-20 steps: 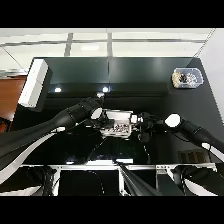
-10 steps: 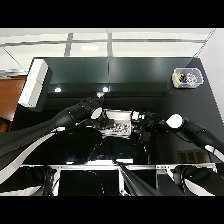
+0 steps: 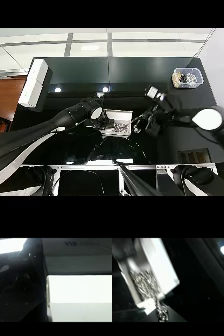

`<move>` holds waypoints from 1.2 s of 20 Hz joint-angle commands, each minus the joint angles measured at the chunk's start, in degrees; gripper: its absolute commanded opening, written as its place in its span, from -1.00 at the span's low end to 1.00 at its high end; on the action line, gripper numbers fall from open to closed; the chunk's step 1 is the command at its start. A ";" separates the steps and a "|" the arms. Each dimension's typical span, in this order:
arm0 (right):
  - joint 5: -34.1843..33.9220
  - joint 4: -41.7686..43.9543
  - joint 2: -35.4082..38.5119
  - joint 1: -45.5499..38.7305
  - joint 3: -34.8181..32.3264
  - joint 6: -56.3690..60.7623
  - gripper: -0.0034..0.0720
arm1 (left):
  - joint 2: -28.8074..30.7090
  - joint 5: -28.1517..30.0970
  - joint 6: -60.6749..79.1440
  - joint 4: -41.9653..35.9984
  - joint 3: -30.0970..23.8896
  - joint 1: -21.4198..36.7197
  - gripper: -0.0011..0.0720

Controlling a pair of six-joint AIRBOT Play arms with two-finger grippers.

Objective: Fold the box and place the chain.

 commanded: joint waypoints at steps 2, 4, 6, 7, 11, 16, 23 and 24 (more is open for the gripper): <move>6.43 9.53 1.49 0.07 10.91 7.41 -0.89 | -0.02 0.00 0.02 -0.02 0.02 0.04 -0.89; 5.95 14.45 1.49 0.07 14.32 7.41 -0.89 | -0.02 0.02 0.02 0.00 0.02 0.04 -0.89; 4.85 18.29 1.49 0.07 16.50 7.41 -0.89 | -0.02 0.04 0.02 0.00 0.02 0.04 -0.89; 3.52 21.79 1.49 0.07 16.63 7.37 -0.89 | -0.02 0.04 0.02 0.00 0.02 0.04 -0.89; -1.01 30.29 1.38 0.07 16.61 6.43 -0.89 | -0.02 0.04 0.02 0.00 0.02 0.04 -0.89; 0.83 27.76 -0.28 0.09 15.87 8.15 -0.89 | -0.02 0.04 0.02 0.00 0.02 0.04 -0.89; -1.16 23.04 -8.31 0.11 -0.04 14.43 -0.87 | -0.02 0.07 0.02 0.00 0.02 0.04 -0.89; -1.73 23.02 -9.53 0.11 -1.25 14.43 -0.78 | -0.02 0.07 0.02 0.00 0.02 0.04 -0.89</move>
